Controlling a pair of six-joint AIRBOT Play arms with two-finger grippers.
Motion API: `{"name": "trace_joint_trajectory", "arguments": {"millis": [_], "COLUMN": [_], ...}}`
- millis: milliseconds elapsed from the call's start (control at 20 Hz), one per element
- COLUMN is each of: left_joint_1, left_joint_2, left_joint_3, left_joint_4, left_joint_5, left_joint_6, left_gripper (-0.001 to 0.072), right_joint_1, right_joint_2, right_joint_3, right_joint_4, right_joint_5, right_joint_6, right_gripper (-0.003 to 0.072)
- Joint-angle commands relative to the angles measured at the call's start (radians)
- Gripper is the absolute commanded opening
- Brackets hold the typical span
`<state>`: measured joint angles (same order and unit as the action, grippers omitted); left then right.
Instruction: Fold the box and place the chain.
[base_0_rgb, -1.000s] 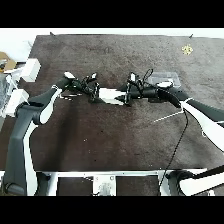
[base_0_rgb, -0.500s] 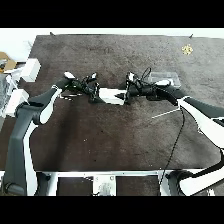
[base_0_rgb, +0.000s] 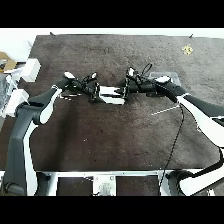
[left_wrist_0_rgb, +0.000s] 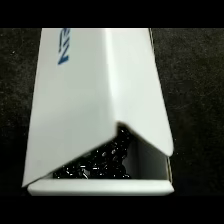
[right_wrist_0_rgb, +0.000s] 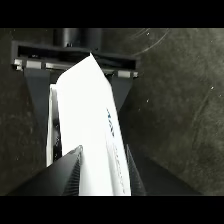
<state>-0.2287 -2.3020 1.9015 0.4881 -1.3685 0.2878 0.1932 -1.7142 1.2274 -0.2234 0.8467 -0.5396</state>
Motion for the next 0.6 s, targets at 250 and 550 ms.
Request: {"name": "trace_joint_trajectory", "arguments": {"millis": [250, 550], "left_joint_1": [0.001, 0.001], "left_joint_2": [0.0, 0.0], "left_joint_3": [0.001, 0.001], "left_joint_4": [0.001, 0.001], "left_joint_5": [0.0, 0.0], "left_joint_6": [0.001, 0.001], "left_gripper": [0.0407, 0.0408], "right_joint_1": [0.0, 0.0], "right_joint_2": [-0.001, -0.002], "right_joint_3": [0.0, -0.003], "right_joint_4": [-0.097, -0.171], "right_joint_5": [0.01, 0.06], "right_joint_6": [0.074, 0.162], "right_gripper": [0.0316, 0.0316]}}
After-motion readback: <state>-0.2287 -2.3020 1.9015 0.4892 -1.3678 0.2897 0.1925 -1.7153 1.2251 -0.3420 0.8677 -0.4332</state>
